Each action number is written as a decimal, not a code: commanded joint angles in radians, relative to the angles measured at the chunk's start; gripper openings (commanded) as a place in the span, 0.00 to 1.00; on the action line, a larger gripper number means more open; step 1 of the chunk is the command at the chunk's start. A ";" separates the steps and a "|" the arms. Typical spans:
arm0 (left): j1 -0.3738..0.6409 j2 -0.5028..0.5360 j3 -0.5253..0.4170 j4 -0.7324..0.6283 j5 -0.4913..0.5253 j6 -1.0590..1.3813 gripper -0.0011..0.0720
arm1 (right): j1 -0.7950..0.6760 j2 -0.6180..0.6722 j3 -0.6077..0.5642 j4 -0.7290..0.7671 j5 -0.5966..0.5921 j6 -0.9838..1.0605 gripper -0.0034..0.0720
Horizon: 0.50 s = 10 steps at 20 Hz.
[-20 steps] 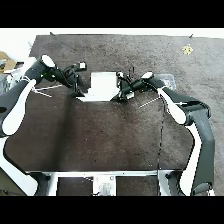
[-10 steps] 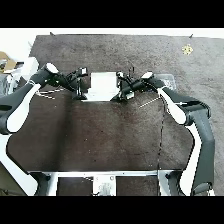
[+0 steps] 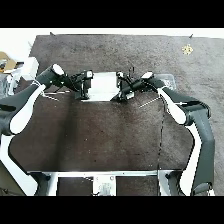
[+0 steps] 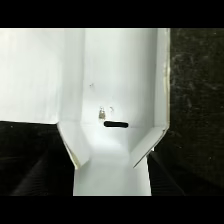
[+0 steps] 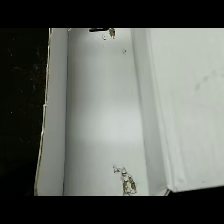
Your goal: Fold the box and place the chain.
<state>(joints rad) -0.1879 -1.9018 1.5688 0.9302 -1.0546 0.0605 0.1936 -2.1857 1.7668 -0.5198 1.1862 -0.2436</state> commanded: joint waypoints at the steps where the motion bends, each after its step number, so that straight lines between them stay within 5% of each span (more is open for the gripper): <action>1: -0.004 -0.001 0.000 0.005 0.013 0.000 0.89 | 0.000 0.000 0.000 0.000 0.000 0.000 0.63; 4: -0.004 -0.001 0.000 0.001 -0.023 -0.001 0.88 | 0.000 0.000 0.000 0.000 0.000 0.000 0.63; 5: -0.004 -0.001 0.000 0.001 -0.039 -0.007 0.71 | 0.000 0.000 0.000 0.000 0.000 0.000 0.63; 8: -0.004 -0.001 0.000 -0.003 -0.057 -0.008 0.62 | 0.000 0.000 0.000 0.000 0.000 0.000 0.63; 9: -0.004 -0.001 0.000 -0.010 -0.056 -0.009 0.39 | 0.000 0.000 0.000 0.000 0.000 0.000 0.63; 10: -0.004 -0.001 0.000 -0.028 -0.056 -0.008 0.33 | 0.000 0.000 0.000 0.000 0.000 0.000 0.63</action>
<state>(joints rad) -0.1913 -1.9018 1.5688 0.9268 -1.1004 0.0555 0.1936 -2.1857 1.7668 -0.5198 1.1862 -0.2436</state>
